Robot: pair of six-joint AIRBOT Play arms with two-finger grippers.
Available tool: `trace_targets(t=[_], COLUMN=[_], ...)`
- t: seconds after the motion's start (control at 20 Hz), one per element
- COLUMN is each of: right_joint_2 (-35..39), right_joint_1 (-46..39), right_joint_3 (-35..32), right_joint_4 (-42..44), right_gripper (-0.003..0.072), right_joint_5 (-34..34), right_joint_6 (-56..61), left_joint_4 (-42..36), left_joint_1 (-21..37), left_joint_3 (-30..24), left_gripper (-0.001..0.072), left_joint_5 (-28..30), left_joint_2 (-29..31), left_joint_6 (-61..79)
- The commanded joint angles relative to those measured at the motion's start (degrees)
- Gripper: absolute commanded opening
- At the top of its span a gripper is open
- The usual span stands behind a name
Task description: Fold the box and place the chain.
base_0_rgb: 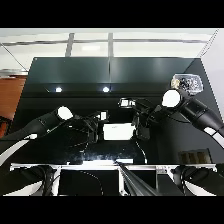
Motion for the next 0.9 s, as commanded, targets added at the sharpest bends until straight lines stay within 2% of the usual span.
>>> trace_targets(t=[0.0, 0.35, 0.65, 0.85], right_joint_2=[0.0, 0.0, 0.0, 0.0], right_joint_1=[0.0, 0.0, 1.6, 3.8], right_joint_3=[0.0, 0.0, 0.0, 0.0], right_joint_4=[-1.2, -3.1, -2.5, -5.8], right_gripper=[0.07, 0.0701, 0.0701, 0.07], right_joint_5=[-1.9, -3.3, -1.2, -3.0], right_joint_6=[0.0, -0.3, -0.3, -0.2], left_joint_4=[0.0, 0.0, 0.0, 0.0], left_joint_1=[0.0, 0.0, 0.0, 0.0], left_joint_3=[0.0, 0.0, 0.0, 0.0], left_gripper=[0.0368, 0.0368, 0.0367, 0.0367], left_joint_5=[0.0, 0.0, 0.0, 0.0], left_joint_2=[0.0, 0.0, 0.0, 0.0], left_joint_6=[0.0, 0.0, 0.0, 0.0])
